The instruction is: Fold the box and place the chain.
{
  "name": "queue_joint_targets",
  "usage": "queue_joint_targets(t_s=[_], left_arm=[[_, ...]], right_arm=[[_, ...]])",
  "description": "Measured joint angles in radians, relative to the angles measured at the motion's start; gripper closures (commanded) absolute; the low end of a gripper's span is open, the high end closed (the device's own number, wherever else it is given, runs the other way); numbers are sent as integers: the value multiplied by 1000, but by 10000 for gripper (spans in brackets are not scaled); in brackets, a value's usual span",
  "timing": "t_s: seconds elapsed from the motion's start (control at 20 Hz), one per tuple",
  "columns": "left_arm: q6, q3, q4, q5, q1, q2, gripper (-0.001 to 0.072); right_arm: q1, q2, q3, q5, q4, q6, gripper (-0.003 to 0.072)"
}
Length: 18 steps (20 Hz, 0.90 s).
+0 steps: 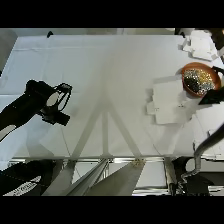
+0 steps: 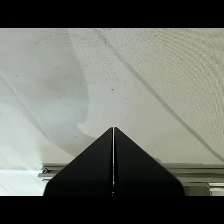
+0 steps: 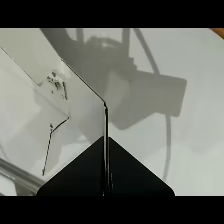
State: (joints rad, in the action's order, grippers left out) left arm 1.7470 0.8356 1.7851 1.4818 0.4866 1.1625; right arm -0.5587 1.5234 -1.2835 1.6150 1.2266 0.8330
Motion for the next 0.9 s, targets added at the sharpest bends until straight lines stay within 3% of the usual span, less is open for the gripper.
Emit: queue_joint_targets(t_s=[0.15,0.45,0.7,0.9], left_arm=[[0,0,0,0,0,0,696],[0,0,0,0,0,0,696],[0,0,0,0,0,0,696],[0,0,0,0,0,0,696]], right_arm=[[137,-100,63,-50,-86,-19,678],[413,-294,347,-283,-283,-44,678],[614,-353,565,-457,-380,-20,678],[768,-364,653,-651,-369,121,678]])
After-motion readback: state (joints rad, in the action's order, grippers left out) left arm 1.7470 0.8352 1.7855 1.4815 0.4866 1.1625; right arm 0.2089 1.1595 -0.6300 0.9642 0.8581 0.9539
